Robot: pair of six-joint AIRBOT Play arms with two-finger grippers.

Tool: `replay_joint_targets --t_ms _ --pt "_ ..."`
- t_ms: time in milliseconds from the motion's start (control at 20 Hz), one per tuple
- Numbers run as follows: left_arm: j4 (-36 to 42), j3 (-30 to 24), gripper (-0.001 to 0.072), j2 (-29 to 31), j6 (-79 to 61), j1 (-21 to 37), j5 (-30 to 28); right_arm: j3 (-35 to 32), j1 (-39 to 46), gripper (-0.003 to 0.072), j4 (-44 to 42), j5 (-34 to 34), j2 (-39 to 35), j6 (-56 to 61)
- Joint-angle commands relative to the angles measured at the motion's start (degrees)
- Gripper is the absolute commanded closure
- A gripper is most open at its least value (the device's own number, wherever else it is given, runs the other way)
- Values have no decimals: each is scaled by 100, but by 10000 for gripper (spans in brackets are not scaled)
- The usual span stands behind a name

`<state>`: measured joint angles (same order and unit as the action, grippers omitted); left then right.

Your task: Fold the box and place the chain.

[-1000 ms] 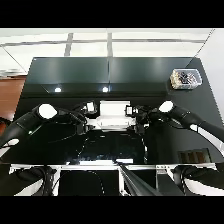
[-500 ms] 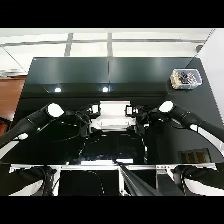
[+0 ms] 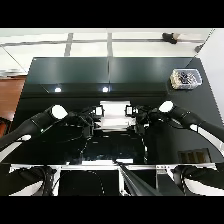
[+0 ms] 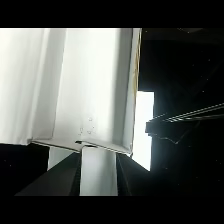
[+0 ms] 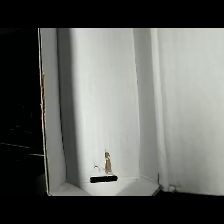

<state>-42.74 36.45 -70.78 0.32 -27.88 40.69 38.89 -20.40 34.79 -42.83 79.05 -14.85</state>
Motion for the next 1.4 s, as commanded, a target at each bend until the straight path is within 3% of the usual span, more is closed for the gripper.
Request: replay_joint_targets --t_ms 0,250,550,800,850,900,950,1000,1050,1100,1200,1300,1350 --pt "24 2 444 -4 -7 -101 -199 2 2 453 -2 0 2 2" --pt "227 2 482 -63 9 -101 -280 2 2 453 -2 0 2 2" --pt "1220 2 482 -302 0 -101 -293 2 2 452 -2 0 2 2" --pt "1237 2 489 -461 2 -98 -280 2 2 453 -2 0 2 2" --pt "1237 2 594 -459 2 -101 -275 2 2 453 -2 0 2 2" --pt "1235 2 653 -461 2 -101 -275 2 2 452 -2 0 2 2" --pt "1235 2 657 -461 2 -101 -275 2 2 453 -2 0 2 2" --pt "1235 2 593 -461 -9 -101 -280 2 2 452 -2 0 2 2" --pt "1235 2 381 -461 -11 -101 -286 2 2 453 -2 0 2 2" --pt "1231 2 357 -459 -9 -98 -278 2 2 453 -2 0 2 2" --pt "1235 2 435 -461 -11 -101 -269 2 2 453 -2 0 2 2" --pt "1217 4 412 -446 4 -98 -251 2 2 453 -2 0 2 2" --pt "1108 35 507 -422 26 -94 -188 2 2 452 -4 0 2 2"
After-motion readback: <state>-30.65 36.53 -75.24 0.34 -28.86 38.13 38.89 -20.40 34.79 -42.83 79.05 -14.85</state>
